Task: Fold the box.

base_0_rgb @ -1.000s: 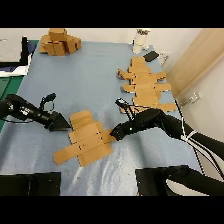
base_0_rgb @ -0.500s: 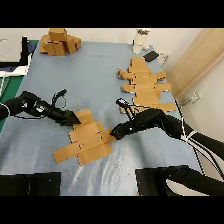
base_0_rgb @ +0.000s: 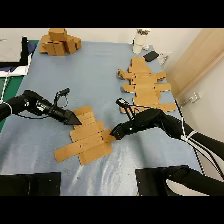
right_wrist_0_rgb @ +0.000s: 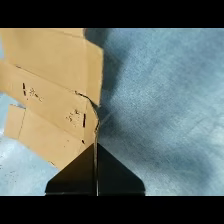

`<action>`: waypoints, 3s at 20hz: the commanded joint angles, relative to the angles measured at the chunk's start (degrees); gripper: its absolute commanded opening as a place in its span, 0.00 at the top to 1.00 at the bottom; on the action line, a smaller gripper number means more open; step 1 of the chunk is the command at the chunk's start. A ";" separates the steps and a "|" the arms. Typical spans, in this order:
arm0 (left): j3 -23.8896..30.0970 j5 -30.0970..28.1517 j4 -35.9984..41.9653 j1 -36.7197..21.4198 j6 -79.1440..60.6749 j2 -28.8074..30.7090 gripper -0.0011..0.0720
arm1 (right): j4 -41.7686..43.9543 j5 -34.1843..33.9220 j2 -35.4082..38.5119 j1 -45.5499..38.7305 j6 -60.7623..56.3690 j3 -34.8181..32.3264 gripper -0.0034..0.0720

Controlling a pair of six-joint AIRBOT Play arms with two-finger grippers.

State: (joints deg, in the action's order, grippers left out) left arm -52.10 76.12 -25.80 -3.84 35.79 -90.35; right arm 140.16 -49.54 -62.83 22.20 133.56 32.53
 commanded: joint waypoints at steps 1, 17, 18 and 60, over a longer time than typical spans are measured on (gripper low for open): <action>-0.09 0.85 0.50 0.04 -1.86 -0.02 0.93 | -0.04 0.00 0.04 0.07 -0.07 0.00 0.95; -3.91 -11.76 -2.32 17.20 -27.28 7.78 0.97 | -25.22 -8.72 2.16 -16.41 -34.71 15.37 0.95; -3.91 -12.61 -2.32 17.90 -28.70 7.78 0.97 | -24.28 -9.11 2.16 -15.78 -34.71 15.34 0.95; 8.55 -29.57 1.36 29.33 -39.41 16.63 0.97 | -47.80 -30.18 18.86 16.59 -65.66 11.76 0.95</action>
State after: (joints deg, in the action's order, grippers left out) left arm -43.59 46.57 -24.40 25.50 -3.64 -73.73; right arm 96.71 -74.61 -49.17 28.84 74.41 46.57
